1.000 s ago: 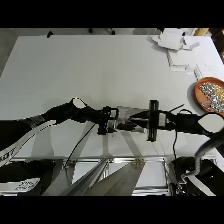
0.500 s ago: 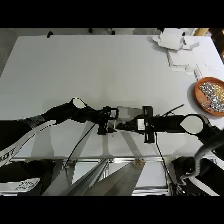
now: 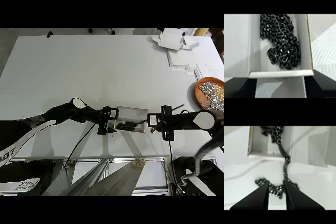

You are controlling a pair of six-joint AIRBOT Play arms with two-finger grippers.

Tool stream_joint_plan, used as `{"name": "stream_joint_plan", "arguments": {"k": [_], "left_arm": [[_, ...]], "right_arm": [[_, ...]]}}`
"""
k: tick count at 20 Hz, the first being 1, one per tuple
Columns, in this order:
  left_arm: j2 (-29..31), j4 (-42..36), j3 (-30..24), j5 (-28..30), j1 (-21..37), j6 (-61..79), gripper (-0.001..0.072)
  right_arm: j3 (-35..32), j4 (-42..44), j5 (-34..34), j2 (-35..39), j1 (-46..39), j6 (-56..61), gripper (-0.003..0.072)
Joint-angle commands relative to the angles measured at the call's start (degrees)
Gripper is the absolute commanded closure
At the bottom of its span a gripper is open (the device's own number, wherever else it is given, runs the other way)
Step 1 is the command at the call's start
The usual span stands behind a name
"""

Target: Fold the box and place the chain.

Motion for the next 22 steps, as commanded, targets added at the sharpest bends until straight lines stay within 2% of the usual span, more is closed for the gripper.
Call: {"name": "stream_joint_plan", "arguments": {"k": [1, 6, 10, 13, 14, 18, 22], "left_arm": [[0.04, 0.02, 0.02, 0.00, 0.02, 0.02, 0.0455], [0.04, 0.02, 0.02, 0.00, 0.02, 0.00, 0.0455], [0.04, 0.02, 0.02, 0.00, 0.04, 0.00, 0.0455], [0.04, 0.02, 0.02, 0.00, 0.02, 0.00, 0.0455], [0.04, 0.02, 0.02, 0.02, 0.02, 0.02, 0.0455], [0.04, 0.02, 0.02, 0.00, 0.04, 0.00, 0.0455], [0.04, 0.02, 0.02, 0.02, 0.02, 0.02, 0.0455]], "right_arm": [[-0.09, 1.31, -3.56, -5.95, -1.99, -3.56, 0.0489], [-0.07, 7.32, -10.84, -16.06, -1.99, -3.56, 0.0487], [-0.09, 7.67, -12.17, -18.21, -1.99, -3.58, 0.0491], [-0.07, 7.65, -10.23, -17.81, -1.99, -2.29, 0.0536], [-0.07, 7.06, -7.82, -16.98, -1.99, -1.27, 0.0657], [-0.07, 3.45, 3.23, -9.38, -1.97, 3.10, 0.0664], [-0.07, 8.90, 8.35, 2.19, -1.60, 6.01, 0.0664]]}}
